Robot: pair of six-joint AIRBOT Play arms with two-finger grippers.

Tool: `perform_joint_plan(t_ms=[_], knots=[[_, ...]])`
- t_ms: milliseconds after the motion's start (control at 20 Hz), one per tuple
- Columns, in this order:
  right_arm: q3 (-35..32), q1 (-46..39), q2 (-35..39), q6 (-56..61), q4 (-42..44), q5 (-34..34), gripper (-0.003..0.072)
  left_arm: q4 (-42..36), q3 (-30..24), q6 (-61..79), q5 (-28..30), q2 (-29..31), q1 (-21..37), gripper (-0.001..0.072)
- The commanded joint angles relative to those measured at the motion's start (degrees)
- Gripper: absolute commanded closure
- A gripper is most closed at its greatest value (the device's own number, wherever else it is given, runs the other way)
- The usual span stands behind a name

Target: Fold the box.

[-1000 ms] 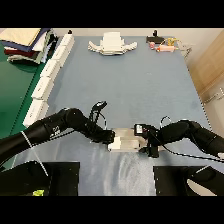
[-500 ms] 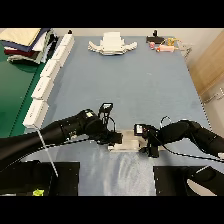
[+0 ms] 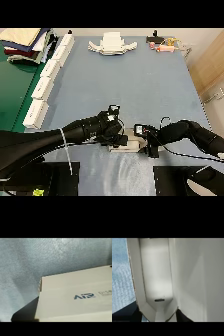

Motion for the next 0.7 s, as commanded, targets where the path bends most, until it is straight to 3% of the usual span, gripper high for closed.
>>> perform_joint_plan(t_ms=[0, 150, 250, 300, 450, 650], knots=[[0.0, -0.02, -0.02, 0.02, 0.0, 0.13, 0.0204, 3.26, 3.48, -4.04, -4.42, -3.08, -0.87, 0.0494], [0.0, -0.02, -0.02, 0.02, 0.0, 0.13, 0.0204, 4.68, 5.68, -4.92, -7.96, -5.11, -1.57, 0.0495], [0.0, -0.02, -0.02, 0.02, 0.0, 0.13, 0.0204, 5.53, 6.73, -5.55, -8.55, -6.12, -2.58, 0.0584], [0.0, -0.02, -0.02, 0.02, 0.0, 0.13, 0.0204, 6.03, 7.15, -5.9, -8.46, -6.56, -3.15, 0.0585], [0.0, -0.02, -0.02, 0.02, 0.0, 0.13, 0.0204, 8.07, 8.48, -7.06, -9.55, -7.61, -5.07, 0.0697], [0.0, -0.02, -0.02, 0.02, 0.0, 0.13, 0.0204, 8.13, 8.9, -7.02, -11.52, -7.63, -5.38, 0.0693]])
